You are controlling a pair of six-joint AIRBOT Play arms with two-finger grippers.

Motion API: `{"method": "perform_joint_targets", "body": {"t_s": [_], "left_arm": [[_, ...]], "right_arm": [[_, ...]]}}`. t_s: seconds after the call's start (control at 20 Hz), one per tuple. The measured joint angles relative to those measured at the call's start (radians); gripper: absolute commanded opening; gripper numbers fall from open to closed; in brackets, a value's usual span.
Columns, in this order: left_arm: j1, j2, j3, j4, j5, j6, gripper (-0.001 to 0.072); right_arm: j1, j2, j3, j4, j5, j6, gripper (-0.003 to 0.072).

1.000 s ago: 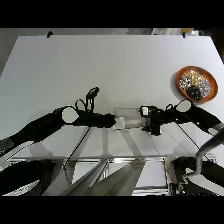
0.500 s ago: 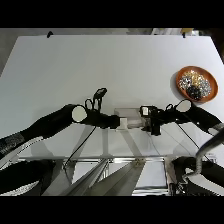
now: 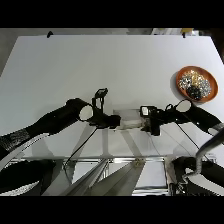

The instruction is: Fold the box and place the chain.

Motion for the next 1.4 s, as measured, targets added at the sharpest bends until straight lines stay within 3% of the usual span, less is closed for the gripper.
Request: {"method": "perform_joint_targets", "body": {"t_s": [0.25,0.55,0.7,0.8,1.15,1.2,1.25,1.4], "left_arm": [[-0.018,-0.043,0.086,0.084,-0.108,-0.142,0.0337],[-0.064,-0.211,0.309,0.203,-0.332,-0.295,0.0335],[-0.09,-0.278,0.371,0.226,-0.367,-0.343,0.0332],[-0.102,-0.307,0.388,0.24,-0.38,-0.375,0.0263],[-0.123,-0.356,0.406,0.27,-0.39,-0.443,0.0262],[-0.124,-0.358,0.406,0.275,-0.388,-0.446,0.0227],[-0.127,-0.36,0.407,0.278,-0.381,-0.448,0.0133],[-0.134,-0.365,0.407,0.283,-0.357,-0.45,0.0006]], "right_arm": [[0.0,0.0,0.0,-0.001,-0.001,0.0,0.0317],[0.0,0.0,0.0,-0.002,-0.001,0.0,0.0317],[0.0,0.0,0.0,-0.003,-0.001,0.0,0.0317],[0.0,0.0,0.0,-0.003,-0.001,0.0,0.0317],[0.0,0.0,0.0,-0.002,-0.001,0.0,0.0317],[0.0,0.0,0.0,-0.002,-0.001,0.0,0.0317],[0.0,0.0,0.0,-0.002,-0.001,0.0,0.0317],[0.0,0.0,0.0,-0.003,-0.002,0.0,0.0317]]}}
